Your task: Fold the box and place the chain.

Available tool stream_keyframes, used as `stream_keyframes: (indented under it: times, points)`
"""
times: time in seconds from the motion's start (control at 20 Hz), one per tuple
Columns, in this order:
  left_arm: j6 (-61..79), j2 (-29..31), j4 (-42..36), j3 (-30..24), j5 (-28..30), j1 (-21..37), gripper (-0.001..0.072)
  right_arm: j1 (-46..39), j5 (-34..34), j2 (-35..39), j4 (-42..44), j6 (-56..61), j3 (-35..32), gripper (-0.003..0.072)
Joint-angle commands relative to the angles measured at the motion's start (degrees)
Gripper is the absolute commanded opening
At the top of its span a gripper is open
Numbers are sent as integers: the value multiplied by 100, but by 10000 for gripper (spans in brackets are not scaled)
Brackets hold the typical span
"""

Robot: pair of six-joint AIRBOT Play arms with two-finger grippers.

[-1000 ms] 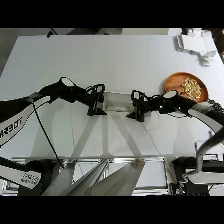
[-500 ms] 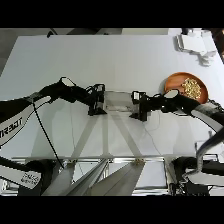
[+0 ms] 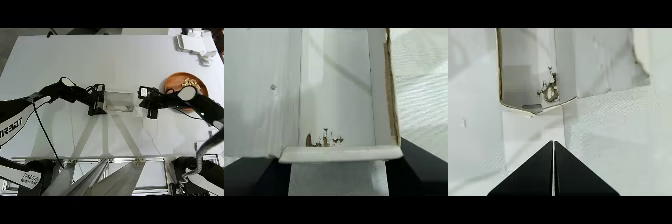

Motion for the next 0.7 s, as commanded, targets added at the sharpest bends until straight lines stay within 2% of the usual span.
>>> stream_keyframes:
  times: [0.0,0.25,0.4,0.55,0.65]
  points:
    - [0,-2,2,2,-11,2,214,-4,356,468,321,450,7,9]
    - [0,-2,0,2,-13,2,214,20,105,120,1952,61,26,7]
    - [0,-2,0,2,-13,2,214,17,103,-713,2638,-42,345,7]
    - [2,-2,-2,2,-13,2,214,11,-179,-1714,3425,4,986,7]
    - [2,-2,-2,2,-13,2,214,13,-337,-2236,3510,4,1226,8]
